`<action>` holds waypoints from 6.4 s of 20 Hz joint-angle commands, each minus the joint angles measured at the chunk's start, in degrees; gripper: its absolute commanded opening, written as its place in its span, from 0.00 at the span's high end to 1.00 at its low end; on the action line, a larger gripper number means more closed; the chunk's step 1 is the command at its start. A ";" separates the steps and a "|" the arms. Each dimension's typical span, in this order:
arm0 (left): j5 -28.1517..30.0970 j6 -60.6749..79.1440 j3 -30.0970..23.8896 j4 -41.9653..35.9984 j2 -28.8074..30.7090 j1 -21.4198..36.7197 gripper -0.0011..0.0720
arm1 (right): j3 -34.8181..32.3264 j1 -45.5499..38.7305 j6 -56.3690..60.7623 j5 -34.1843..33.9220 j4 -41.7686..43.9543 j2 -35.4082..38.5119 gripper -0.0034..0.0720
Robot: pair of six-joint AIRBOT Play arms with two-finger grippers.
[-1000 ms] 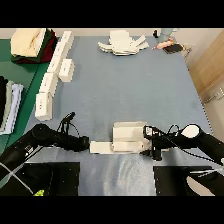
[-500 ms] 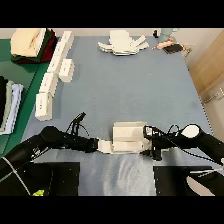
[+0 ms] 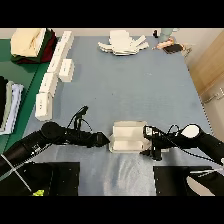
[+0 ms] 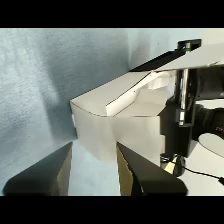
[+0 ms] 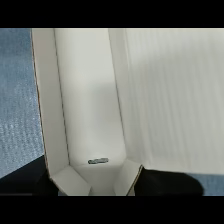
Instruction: Fold the box.
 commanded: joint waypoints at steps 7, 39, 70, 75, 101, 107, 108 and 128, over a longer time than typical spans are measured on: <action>7.96 1.49 0.35 -4.92 -2.69 -7.28 0.40 | 0.02 0.00 0.00 0.02 0.02 0.00 0.17; 4.79 -40.41 17.73 34.07 -16.26 -22.27 0.18 | 0.02 0.00 0.00 0.02 0.02 0.00 0.17; -14.23 -74.75 35.21 52.11 -30.67 -31.52 0.37 | 0.02 0.00 0.00 0.02 0.02 0.00 0.17; -19.76 -79.80 38.51 57.42 -30.99 -31.52 0.37 | 0.02 0.00 0.00 0.02 0.02 0.00 0.17; -17.66 -79.80 38.86 57.05 -36.22 -32.17 0.35 | 0.02 0.00 0.00 0.02 0.02 0.00 0.17; -16.48 -79.65 39.50 57.33 -36.24 -32.15 0.60 | 0.02 0.00 0.00 0.02 0.02 0.00 0.17; -16.48 -79.54 39.50 57.64 -36.26 -32.15 0.77 | 0.02 0.00 0.00 0.02 0.02 0.00 0.17; -17.09 -74.93 39.56 57.99 -36.22 -32.11 0.15 | 0.02 0.00 0.00 0.02 0.02 0.00 0.17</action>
